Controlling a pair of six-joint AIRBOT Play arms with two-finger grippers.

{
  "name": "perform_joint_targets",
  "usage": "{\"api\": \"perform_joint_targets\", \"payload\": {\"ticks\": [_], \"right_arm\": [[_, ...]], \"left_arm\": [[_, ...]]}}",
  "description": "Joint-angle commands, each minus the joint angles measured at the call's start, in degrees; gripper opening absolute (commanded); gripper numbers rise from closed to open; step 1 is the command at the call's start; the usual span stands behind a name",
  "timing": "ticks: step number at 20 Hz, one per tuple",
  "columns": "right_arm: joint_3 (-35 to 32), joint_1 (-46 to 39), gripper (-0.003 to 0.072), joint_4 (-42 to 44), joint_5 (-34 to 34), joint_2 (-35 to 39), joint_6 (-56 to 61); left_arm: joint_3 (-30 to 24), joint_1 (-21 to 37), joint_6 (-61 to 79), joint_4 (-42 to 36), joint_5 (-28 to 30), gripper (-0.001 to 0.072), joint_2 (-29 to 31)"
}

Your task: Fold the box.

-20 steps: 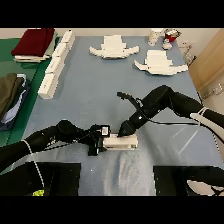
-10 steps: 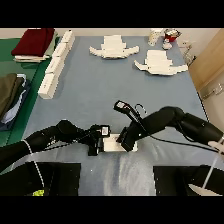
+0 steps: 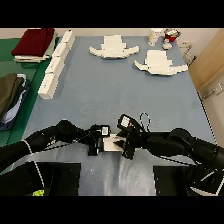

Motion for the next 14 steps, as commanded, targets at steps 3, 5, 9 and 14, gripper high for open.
{"api": "perform_joint_targets", "payload": {"ticks": [3,5,9,14], "right_arm": [[0.17,1.16,0.0475,-4.72,0.83,0.61,-8.44],[0.28,1.16,0.0475,-4.04,-1.29,0.55,-11.74],[0.31,1.14,0.0479,-3.93,-7.56,-0.15,-15.17],[0.33,1.14,0.0589,-6.16,-5.14,-3.3,-17.18]], "left_arm": [[0.02,0.02,0.02,0.0,0.0,0.054,-0.02],[0.02,0.02,0.02,0.0,0.0,0.054,-0.02],[0.02,0.02,0.02,0.0,0.0,0.054,-0.02],[0.02,0.02,0.02,0.0,0.0,0.054,-0.02]]}}
